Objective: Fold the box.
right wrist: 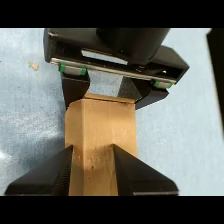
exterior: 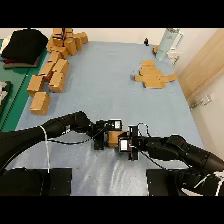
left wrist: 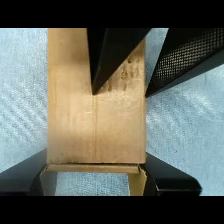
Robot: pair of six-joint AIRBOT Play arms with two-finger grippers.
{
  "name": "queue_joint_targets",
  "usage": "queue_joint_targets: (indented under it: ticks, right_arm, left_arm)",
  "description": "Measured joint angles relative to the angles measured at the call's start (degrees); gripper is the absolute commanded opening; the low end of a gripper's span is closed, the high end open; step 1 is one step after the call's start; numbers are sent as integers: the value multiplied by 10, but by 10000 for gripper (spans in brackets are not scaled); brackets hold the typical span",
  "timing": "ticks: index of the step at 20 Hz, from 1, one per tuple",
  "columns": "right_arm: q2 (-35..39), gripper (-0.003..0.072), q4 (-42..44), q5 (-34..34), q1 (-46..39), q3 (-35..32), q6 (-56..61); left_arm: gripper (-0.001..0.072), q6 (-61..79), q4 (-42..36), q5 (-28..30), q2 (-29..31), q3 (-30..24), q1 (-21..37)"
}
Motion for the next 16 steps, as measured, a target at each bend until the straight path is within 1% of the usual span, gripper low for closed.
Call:
queue_joint_targets:
  ticks: [8,9,10,16]
  right_arm:
    - [-5,406,1,3,6,14,-1]
    - [-7,439,1,3,7,14,-1]
    - [-9,513,1,1,7,14,-1]
    - [-15,513,1,-1,7,15,-2]
  left_arm:
    - [411,0,0,0,0,0,0]
    - [412,0,0,0,0,0,0]
    - [412,0,0,0,0,0,0]
    - [412,0,0,0,0,0,0]
